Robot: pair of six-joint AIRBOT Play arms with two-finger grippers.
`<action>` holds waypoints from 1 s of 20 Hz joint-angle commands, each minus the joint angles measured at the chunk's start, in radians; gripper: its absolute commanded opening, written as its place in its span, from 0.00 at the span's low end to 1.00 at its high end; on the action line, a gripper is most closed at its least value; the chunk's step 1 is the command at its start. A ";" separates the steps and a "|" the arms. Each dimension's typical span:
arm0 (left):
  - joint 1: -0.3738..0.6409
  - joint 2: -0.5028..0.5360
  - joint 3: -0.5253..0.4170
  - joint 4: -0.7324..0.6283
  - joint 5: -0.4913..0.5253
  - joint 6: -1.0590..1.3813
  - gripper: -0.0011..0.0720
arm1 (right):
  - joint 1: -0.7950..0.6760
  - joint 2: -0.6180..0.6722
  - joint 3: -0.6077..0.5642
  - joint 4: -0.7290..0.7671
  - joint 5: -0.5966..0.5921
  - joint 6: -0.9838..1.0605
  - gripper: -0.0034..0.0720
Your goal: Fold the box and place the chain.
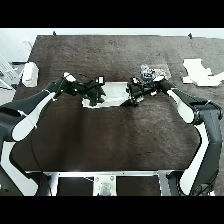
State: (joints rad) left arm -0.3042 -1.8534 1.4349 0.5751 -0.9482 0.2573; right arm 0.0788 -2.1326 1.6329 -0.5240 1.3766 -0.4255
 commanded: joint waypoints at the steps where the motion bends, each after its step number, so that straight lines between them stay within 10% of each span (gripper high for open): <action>1: 0.000 -0.014 0.001 -0.058 0.023 0.048 0.62 | 0.001 0.000 0.000 -0.001 0.002 -0.002 0.72; 12: 0.000 -0.048 -0.001 -0.075 0.016 0.032 0.62 | 0.001 0.000 0.000 -0.001 0.002 -0.002 0.72; 14: 0.000 -0.048 -0.001 -0.075 0.018 0.028 0.79 | 0.001 0.000 0.000 -0.001 0.002 -0.002 0.72; 17: 0.003 -0.048 -0.001 -0.074 0.015 0.029 0.40 | 0.001 0.000 0.000 -0.001 0.002 -0.002 0.72; 20: 0.022 -0.047 -0.001 -0.075 -0.020 0.032 0.33 | 0.001 0.000 0.000 -0.001 0.002 -0.002 0.72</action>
State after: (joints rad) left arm -0.2958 -1.9018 1.4342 0.5022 -0.9375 0.2893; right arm 0.0795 -2.1326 1.6329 -0.5255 1.3815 -0.4286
